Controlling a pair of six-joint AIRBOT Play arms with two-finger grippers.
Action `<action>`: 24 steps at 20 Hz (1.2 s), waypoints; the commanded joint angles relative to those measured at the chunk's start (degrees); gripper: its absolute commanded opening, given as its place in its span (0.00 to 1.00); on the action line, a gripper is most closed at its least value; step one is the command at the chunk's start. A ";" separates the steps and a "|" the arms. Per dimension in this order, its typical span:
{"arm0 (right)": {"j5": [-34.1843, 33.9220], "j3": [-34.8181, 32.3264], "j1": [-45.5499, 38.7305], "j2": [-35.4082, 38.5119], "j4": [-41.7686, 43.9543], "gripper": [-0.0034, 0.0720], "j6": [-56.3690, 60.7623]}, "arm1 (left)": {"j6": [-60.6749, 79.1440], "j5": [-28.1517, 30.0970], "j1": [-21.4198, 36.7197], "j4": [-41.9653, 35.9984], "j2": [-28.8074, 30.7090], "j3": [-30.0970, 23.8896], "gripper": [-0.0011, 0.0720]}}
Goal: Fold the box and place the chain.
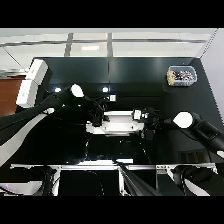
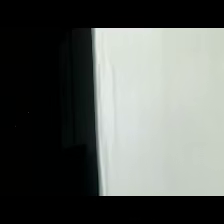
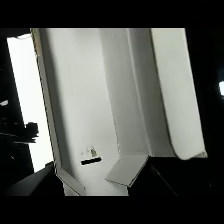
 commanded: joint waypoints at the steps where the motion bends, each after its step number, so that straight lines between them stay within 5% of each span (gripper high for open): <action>1: 0.76 0.13 -2.78 -0.61 2.01 0.96 -4.57 | 0.04 -0.68 -0.02 -1.55 0.00 -0.02 0.05; 9: -1.57 0.33 -3.32 -7.06 15.15 0.96 -16.76 | 0.04 -0.70 -0.02 -1.51 0.00 -0.02 0.05; 14: 2.27 0.35 -4.33 -9.73 15.96 0.96 -20.52 | 0.04 -0.70 -0.02 -1.53 0.00 -0.02 0.05; 16: 2.27 0.35 -4.44 -10.88 17.11 0.81 -22.97 | 0.04 -0.72 -0.02 -1.51 0.00 -0.02 0.05; 24: 3.02 0.35 -4.50 -14.16 17.94 0.82 -24.76 | 0.04 -0.70 -0.02 -1.51 0.00 -0.02 0.05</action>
